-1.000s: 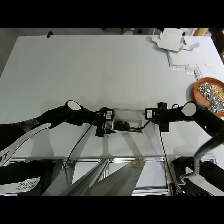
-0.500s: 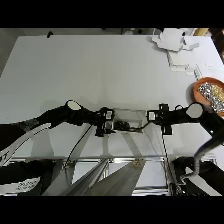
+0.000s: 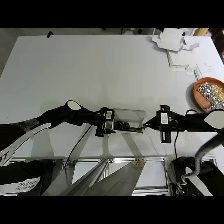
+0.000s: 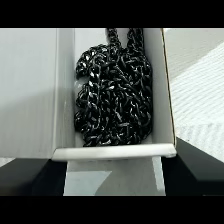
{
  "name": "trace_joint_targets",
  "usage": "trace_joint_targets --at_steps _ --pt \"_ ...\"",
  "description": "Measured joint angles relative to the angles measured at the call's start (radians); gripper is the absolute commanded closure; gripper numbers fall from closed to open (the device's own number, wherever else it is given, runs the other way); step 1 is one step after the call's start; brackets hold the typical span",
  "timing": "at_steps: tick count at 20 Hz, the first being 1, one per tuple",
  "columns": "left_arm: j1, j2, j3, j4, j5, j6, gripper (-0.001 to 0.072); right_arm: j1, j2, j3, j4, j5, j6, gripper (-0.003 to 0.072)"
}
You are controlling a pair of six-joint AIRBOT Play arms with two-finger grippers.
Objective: Fold the box and place the chain.
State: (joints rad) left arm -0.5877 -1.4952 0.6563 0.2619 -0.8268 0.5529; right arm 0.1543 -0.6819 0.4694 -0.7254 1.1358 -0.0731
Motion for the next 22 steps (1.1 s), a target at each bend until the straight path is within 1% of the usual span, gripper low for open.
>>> trace_joint_targets --at_steps 2,5,7,10,13,17,19,22 --pt "0.000 0.000 0.000 0.000 0.000 0.000 0.0347 0.009 0.009 0.000 0.126 -0.010 -0.018 0.0670" --pt "0.000 0.000 0.000 0.000 0.000 0.000 0.0347 0.058 0.015 0.000 0.265 -0.063 -0.033 0.0670" --pt "0.000 0.000 0.000 0.000 0.000 0.000 0.0347 0.110 0.015 0.000 0.324 -0.106 -0.051 0.0670" --pt "0.000 0.000 0.000 0.000 0.000 0.000 0.0347 0.191 0.006 0.000 0.371 -0.194 -0.060 0.0670" --pt "0.000 0.000 0.000 0.000 0.000 0.000 0.0347 0.242 -0.017 0.000 0.393 -0.278 -0.066 0.0670" --pt "0.000 0.000 0.000 0.000 0.000 0.000 0.0347 0.266 -0.056 -0.001 0.383 -0.320 -0.066 0.0670" --pt "0.000 0.000 0.000 0.000 0.000 0.000 0.0347 0.270 -0.070 -0.001 0.331 -0.328 -0.063 0.0670" --pt "0.000 0.000 0.000 0.000 0.000 0.000 0.0347 0.270 -0.080 0.000 0.206 -0.330 -0.020 0.0669"
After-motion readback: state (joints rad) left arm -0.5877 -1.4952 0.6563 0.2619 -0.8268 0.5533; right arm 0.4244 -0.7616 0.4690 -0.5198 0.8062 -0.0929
